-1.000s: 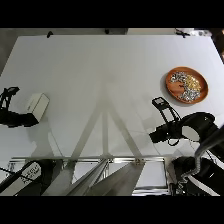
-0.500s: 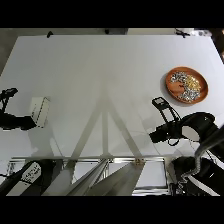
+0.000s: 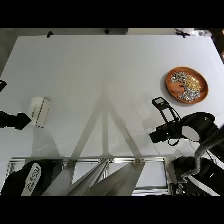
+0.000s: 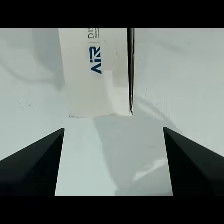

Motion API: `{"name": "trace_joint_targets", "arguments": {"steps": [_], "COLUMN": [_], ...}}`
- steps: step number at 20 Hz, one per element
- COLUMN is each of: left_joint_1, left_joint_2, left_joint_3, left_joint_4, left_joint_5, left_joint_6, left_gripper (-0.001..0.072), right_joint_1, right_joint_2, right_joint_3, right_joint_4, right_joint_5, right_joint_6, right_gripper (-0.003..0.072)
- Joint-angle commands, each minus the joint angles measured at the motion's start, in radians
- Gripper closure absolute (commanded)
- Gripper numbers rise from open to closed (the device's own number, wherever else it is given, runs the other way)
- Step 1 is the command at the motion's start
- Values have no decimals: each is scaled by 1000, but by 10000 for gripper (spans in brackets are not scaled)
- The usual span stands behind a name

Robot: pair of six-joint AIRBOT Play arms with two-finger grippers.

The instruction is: Fold the box and place the chain.

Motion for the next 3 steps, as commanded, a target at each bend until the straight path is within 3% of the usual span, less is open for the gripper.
{"name": "trace_joint_targets", "arguments": {"steps": [1,3], "left_joint_1": [-10,-10], "left_joint_2": [62,62], "left_joint_3": [0,0], "left_joint_4": [-11,-22], "left_joint_5": [10,22], "left_joint_6": [-5,-5], "left_gripper": [12,12], "right_joint_1": [0,0], "right_joint_2": [1,1], "right_joint_3": [1,1], "right_joint_4": [0,0], "right_joint_5": [0,0], "right_joint_6": [0,0], "right_gripper": [675,675]}}
